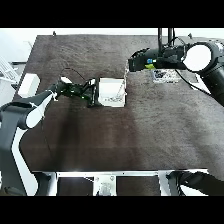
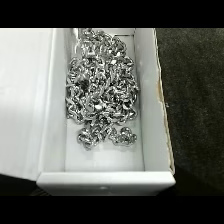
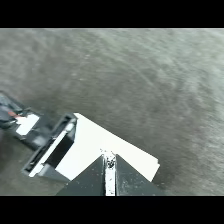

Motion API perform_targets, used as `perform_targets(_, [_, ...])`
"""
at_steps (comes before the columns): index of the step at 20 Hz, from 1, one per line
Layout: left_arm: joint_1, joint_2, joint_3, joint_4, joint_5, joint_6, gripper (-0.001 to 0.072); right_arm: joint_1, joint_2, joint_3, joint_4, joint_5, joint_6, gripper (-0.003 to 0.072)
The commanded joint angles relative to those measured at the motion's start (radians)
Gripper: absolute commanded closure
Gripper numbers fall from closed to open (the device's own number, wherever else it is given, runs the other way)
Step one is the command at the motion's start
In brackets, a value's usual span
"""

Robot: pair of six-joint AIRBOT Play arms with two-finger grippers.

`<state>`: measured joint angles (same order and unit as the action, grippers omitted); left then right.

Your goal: Fold the box and place the chain.

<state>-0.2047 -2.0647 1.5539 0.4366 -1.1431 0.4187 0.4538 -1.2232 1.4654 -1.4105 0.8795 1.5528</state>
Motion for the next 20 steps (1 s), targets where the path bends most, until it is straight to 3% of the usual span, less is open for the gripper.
perform_targets(1, [0.000, 0.000, 0.000, 0.000, 0.001, 0.000, 0.0422, 0.034, -0.001, -0.022, 0.002, -0.042, 0.000, 0.0680])
perform_targets(9, [0.000, 0.000, 0.000, 0.000, 0.001, 0.000, 0.0422, 0.037, -0.132, -0.211, 0.024, -0.272, 0.000, 0.0679])
perform_targets(13, [0.000, 0.000, 0.000, 0.000, 0.000, 0.000, 0.0423, 0.037, -0.284, -0.295, 0.071, -0.419, 0.000, 0.0680])
perform_targets(15, [0.000, 0.000, 0.000, 0.000, 0.000, 0.000, 0.0422, 0.038, -0.364, -0.298, 0.108, -0.421, -0.001, 0.0673])
perform_targets(16, [0.000, 0.000, 0.000, 0.000, 0.000, 0.000, 0.0422, 0.038, -0.383, -0.298, 0.119, -0.413, -0.001, 0.0576])
perform_targets(17, [0.000, 0.000, 0.000, 0.000, 0.001, 0.000, 0.0422, 0.037, -0.386, -0.297, 0.120, -0.403, -0.001, 0.0405])
perform_targets(18, [0.000, 0.000, 0.000, 0.000, 0.001, 0.000, 0.0422, 0.037, -0.376, -0.293, 0.120, -0.392, -0.011, 0.0353])
perform_targets(20, [0.000, 0.000, 0.000, 0.000, 0.000, 0.000, 0.0423, 0.036, -0.328, -0.279, 0.119, -0.362, -0.055, 0.0353])
